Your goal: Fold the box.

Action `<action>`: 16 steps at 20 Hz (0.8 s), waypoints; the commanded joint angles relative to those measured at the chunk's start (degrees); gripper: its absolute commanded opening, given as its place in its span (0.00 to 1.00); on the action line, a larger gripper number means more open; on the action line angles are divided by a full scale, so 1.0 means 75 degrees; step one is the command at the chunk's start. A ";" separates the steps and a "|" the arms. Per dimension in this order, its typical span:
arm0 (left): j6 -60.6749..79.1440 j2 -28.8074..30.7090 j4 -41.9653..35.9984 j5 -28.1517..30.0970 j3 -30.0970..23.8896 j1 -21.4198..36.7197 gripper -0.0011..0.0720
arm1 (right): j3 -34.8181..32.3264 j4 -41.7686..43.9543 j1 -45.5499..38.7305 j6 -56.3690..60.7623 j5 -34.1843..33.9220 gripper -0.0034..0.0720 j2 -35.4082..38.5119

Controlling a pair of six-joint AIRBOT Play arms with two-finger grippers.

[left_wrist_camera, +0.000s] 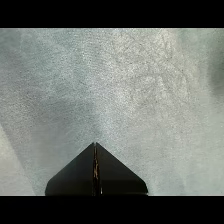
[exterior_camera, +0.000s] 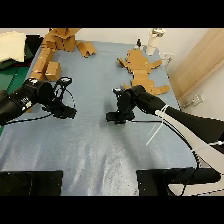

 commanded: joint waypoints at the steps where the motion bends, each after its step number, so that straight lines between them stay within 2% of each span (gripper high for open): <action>1: 0.0000 0.0006 0.0000 0.0003 0.0000 0.0000 0.03 | 0.0006 0.0000 -0.0003 0.0012 0.0012 0.05 -0.0006; 5: 0.0000 0.0006 0.0000 0.0003 0.0000 0.0000 0.03 | 0.0006 0.0035 0.0000 0.0035 0.0093 0.05 -0.0009; 8: 0.0000 0.0006 0.0003 0.0003 -0.0003 0.0000 0.03 | 0.0050 -0.0044 -0.0035 0.0041 0.0624 0.05 -0.0006; 10: 0.0000 0.0006 0.0003 0.0003 0.0000 0.0000 0.03 | 0.0388 -0.1110 -0.0312 0.0114 0.0603 0.05 -0.0015; 13: 0.0082 0.0006 0.0003 0.0358 0.0000 0.0000 0.03 | 0.1233 -0.3666 -0.1568 0.0434 -0.0149 0.05 -0.0023; 14: 0.0082 0.0006 0.0003 0.0516 0.0000 0.0000 0.03 | 0.1521 -0.4022 -0.2264 0.0428 -0.0224 0.17 -0.0026; 15: 0.0076 0.0006 -0.0041 0.0740 0.0000 -0.0003 0.03 | 0.1778 -0.4048 -0.3013 0.0306 -0.0163 0.33 -0.0055; 16: 0.0076 0.0006 -0.0082 0.0933 0.0000 -0.0003 0.03 | 0.2043 -0.3762 -0.3885 -0.0044 0.0067 0.43 -0.0131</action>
